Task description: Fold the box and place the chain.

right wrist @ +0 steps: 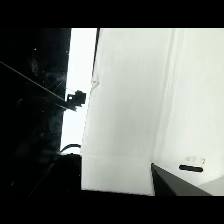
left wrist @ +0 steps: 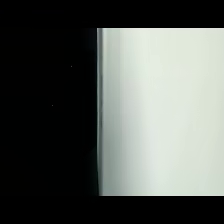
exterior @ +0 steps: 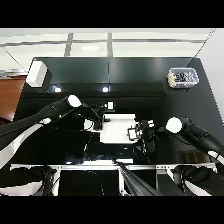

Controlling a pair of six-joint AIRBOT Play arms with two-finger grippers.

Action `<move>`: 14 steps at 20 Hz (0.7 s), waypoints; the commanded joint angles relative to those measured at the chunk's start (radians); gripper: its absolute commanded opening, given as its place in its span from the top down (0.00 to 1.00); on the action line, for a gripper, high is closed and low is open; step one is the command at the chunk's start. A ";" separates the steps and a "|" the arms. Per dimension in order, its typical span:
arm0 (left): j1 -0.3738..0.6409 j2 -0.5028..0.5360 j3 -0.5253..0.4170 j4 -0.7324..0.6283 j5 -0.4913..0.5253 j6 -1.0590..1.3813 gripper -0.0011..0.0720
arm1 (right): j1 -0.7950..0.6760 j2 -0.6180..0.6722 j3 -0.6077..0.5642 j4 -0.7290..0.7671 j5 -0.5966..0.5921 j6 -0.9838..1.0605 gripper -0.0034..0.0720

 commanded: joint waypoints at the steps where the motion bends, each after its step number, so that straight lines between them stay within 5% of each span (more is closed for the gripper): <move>1: 0.000 -0.001 -0.001 0.000 0.000 0.000 0.95 | 0.026 -0.018 -0.001 0.003 -0.048 0.000 0.02; 14: 0.000 -0.001 -0.001 0.000 -0.001 0.000 0.95 | 0.003 -0.014 0.000 0.019 -0.089 0.074 0.02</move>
